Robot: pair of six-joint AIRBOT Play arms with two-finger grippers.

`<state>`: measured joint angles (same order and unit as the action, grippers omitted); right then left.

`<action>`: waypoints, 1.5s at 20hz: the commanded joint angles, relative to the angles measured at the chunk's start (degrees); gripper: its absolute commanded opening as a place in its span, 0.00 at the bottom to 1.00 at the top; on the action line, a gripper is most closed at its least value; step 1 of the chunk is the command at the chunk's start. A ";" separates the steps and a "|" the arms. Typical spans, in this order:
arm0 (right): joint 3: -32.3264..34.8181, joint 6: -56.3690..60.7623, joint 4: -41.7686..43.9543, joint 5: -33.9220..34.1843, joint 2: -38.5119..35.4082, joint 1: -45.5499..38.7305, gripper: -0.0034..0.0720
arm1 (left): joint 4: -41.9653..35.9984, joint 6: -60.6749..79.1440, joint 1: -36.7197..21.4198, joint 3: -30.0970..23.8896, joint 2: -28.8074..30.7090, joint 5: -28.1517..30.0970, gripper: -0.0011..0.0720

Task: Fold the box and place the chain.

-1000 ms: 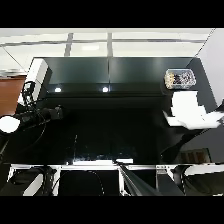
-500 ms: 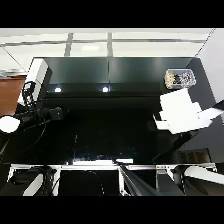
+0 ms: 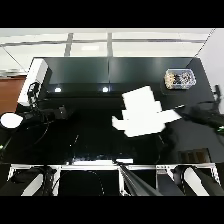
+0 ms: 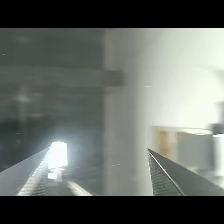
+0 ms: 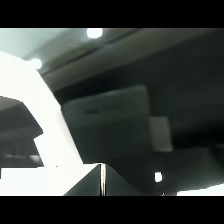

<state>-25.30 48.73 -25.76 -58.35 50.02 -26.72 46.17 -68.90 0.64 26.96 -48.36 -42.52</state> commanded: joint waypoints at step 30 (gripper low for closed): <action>6.93 -4.83 13.18 28.55 -2.71 37.24 0.06 | -23.43 45.75 12.37 32.13 -53.44 -40.65 0.95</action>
<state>-18.37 43.86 -12.16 -29.47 47.35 10.46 23.44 -25.63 12.88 57.84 -99.66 -79.00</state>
